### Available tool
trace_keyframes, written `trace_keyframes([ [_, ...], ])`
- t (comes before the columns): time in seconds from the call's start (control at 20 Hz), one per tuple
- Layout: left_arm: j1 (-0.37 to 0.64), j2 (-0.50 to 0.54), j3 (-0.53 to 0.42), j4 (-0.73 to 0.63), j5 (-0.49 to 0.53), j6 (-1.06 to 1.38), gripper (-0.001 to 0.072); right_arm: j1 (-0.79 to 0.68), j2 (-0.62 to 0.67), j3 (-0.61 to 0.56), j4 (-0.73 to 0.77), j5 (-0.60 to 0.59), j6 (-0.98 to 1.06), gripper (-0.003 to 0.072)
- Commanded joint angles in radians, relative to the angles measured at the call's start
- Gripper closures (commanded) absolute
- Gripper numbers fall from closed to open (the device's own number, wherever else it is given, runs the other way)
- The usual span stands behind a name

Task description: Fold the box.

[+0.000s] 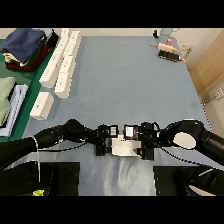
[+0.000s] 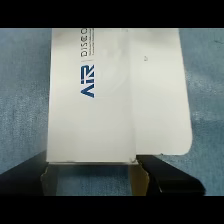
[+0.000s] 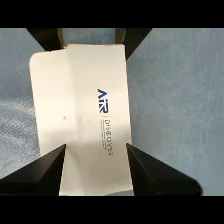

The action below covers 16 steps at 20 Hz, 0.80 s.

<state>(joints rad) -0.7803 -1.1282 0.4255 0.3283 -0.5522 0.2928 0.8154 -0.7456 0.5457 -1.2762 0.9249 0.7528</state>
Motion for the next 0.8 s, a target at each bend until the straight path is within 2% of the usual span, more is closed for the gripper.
trace_keyframes([
  [0.0,0.001,0.000,0.000,0.001,-0.005,0.002,0.0190,0.006,0.021,-0.001,-0.003,0.004,-0.014,0.0082],
  [0.15,0.001,0.000,0.000,0.001,-0.005,0.002,0.0190,0.044,0.008,-0.021,-0.050,-0.021,-0.013,0.0083],
  [0.35,0.001,0.000,0.000,0.001,-0.005,0.002,0.0190,0.112,-0.010,-0.036,-0.262,-0.082,0.054,0.0085],
  [0.55,0.001,0.000,0.000,0.001,-0.005,0.002,0.0190,0.167,-0.008,-0.038,-0.286,-0.068,0.142,0.0087],
  [0.75,0.001,0.000,0.000,0.001,-0.005,0.002,0.0190,0.226,-0.007,-0.051,-0.387,-0.070,0.265,0.0103],
])
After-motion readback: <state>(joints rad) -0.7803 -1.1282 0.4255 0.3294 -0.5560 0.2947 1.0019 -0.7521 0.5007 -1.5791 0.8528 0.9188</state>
